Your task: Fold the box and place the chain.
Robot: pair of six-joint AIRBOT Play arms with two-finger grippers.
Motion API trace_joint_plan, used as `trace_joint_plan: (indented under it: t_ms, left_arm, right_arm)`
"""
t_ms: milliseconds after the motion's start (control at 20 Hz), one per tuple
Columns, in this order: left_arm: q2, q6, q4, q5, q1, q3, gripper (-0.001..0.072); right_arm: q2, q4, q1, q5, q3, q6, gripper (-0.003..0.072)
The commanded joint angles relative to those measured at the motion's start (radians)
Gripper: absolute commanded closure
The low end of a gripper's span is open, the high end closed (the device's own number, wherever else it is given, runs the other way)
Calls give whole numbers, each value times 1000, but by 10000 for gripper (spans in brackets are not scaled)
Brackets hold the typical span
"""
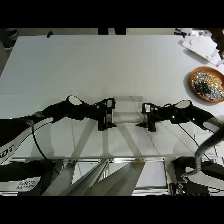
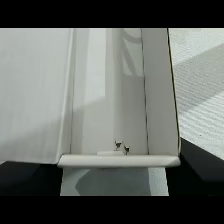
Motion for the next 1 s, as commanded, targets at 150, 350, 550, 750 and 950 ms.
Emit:
trace_joint_plan:
  t_ms: [150,350,550,750,950]
  left_arm:
    - [0,-3,6,-1,-1,-1,445]
    - [0,-3,6,-1,-1,-1,438]
    - [0,-3,5,-2,-1,-1,437]
    - [0,-3,5,-2,-1,-1,437]
    - [0,-3,5,-2,-1,-1,437]
  right_arm:
    - [1,0,0,0,0,0,255]
    - [1,0,0,0,0,0,254]
    - [1,0,0,0,0,0,254]
    - [1,0,0,0,0,0,254]
    - [1,0,0,0,0,0,254]
